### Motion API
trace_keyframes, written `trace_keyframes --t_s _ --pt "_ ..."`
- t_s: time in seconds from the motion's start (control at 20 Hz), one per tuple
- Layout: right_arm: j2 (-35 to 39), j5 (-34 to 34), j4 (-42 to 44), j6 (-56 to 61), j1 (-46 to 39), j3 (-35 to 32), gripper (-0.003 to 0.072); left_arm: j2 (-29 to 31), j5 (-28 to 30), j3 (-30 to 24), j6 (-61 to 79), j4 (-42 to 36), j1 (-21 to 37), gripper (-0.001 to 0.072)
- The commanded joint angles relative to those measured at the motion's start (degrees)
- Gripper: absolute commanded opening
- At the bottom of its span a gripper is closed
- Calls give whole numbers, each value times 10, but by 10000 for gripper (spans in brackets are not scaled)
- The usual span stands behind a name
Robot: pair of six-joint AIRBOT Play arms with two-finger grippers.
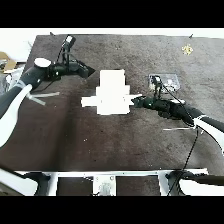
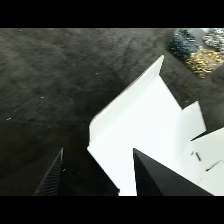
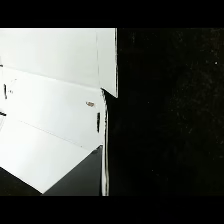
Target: Fold the box and place the chain.
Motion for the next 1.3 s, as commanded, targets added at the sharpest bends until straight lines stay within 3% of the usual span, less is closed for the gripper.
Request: trace_keyframes --t_s 0.0,0.2,0.4,0.6,1.05,1.1,1.15,1.25 --pt "0 0 0 -2 0 0 -1 -141 -191 190 -124 60 21 474" --pt "0 0 1 -14 0 0 0 -248 -284 282 -165 72 20 474" --pt "0 0 1 -14 0 0 0 -292 -307 284 -146 1 19 473" --pt "0 0 1 -14 0 0 -1 -308 -336 284 -144 -18 5 473" --pt "0 0 0 -14 0 0 0 -315 -330 284 -129 -18 -19 471" --pt "0 0 0 -14 0 0 0 -315 -330 284 -130 -18 -19 461" --pt "0 0 0 -14 0 0 0 -315 -330 284 -132 -18 -19 402" --pt "0 0 0 -14 2 0 0 -315 -330 284 -135 -15 -19 398"
